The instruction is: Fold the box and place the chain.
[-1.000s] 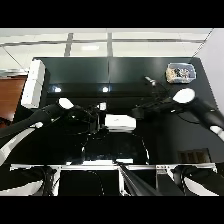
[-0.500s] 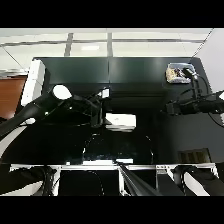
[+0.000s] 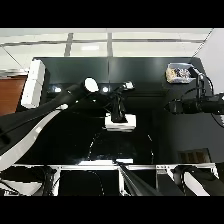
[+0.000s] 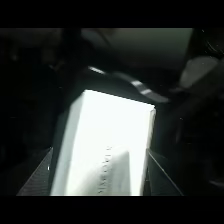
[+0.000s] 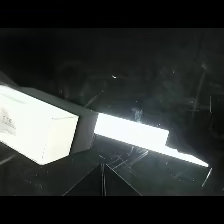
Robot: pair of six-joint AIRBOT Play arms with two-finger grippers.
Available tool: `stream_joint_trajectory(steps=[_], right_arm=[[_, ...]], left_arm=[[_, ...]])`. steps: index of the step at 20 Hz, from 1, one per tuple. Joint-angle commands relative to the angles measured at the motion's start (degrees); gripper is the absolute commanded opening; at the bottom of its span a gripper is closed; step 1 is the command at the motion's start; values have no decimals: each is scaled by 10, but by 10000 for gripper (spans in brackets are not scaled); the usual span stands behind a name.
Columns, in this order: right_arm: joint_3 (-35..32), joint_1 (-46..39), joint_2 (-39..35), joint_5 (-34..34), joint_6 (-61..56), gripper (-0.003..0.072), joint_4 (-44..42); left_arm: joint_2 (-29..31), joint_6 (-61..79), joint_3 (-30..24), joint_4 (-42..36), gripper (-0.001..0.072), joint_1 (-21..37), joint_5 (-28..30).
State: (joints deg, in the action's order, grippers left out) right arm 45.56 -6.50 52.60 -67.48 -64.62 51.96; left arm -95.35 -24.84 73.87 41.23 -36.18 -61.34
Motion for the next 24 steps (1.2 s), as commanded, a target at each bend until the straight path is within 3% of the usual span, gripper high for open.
stream_joint_trajectory(steps=[1,6,14,18,21,22,24], right_arm=[[0,0,0,8,5,17,6],[0,0,0,10,9,17,6],[-4,0,0,20,12,17,6],[-4,0,0,20,12,17,6],[-4,0,0,26,12,17,6],[-4,0,0,26,12,17,6],[-4,0,0,24,12,17,6]], left_arm=[[-29,-53,30,40,714,-13,-54],[-29,-54,63,108,714,-29,-114],[-30,-36,69,202,713,-56,-111],[-30,-24,68,220,712,-63,-89],[-41,-24,68,248,687,-85,-21],[-41,-32,69,261,622,-94,-13],[-34,-125,85,312,261,-103,-22]])
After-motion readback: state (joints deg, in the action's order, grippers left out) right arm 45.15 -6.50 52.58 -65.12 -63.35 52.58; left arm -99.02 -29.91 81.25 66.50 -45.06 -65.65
